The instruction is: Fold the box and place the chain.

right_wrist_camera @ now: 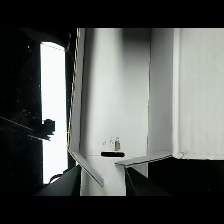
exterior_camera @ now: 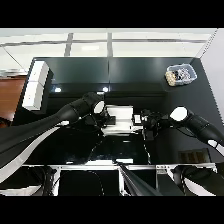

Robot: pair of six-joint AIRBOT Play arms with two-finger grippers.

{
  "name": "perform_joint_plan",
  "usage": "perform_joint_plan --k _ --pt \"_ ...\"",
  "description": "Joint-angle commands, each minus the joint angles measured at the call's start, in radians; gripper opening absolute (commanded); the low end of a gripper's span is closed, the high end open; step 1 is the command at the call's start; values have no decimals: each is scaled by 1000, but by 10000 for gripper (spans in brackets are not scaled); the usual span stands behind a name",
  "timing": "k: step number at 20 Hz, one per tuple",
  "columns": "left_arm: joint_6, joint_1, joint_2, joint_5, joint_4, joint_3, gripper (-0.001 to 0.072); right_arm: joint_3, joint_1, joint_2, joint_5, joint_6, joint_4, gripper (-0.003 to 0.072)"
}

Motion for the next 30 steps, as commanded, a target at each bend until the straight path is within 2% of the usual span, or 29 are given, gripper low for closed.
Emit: perform_joint_plan --k 1,2,3,7,10,12,15,16,20,21,25,28,29,30 --pt "3 0 0 2 1 1 28 0 12 -3 -9 2 52 294" --pt "3 0 0 3 1 1 28 0 24 -13 -22 2 76 257" --pt "3 0 0 3 1 1 29 0 37 -25 -31 2 93 112" --pt "3 0 0 3 0 1 29 0 74 -67 -110 2 223 108" --pt "3 0 0 3 0 1 29 0 74 -69 -119 3 234 110" --pt "3 0 0 3 -7 1 28 0 74 -69 -119 8 234 313" --pt "3 0 0 3 -15 1 29 0 74 -69 -116 31 233 292" --pt "3 0 0 3 -14 1 29 0 73 -69 -112 41 233 165" --pt "3 0 0 3 -14 1 29 1 60 -8 -96 105 223 157" --pt "3 0 0 3 -14 1 29 1 42 29 -78 127 206 11" --pt "3 0 0 1 -14 1 29 1 -97 163 76 227 92 20" --pt "3 0 0 1 -14 1 29 -11 -196 163 154 265 1 21" --pt "3 0 0 1 -14 1 29 -26 -211 159 137 265 -6 97" --pt "3 0 0 0 -14 1 29 -48 -215 153 100 264 -5 375"
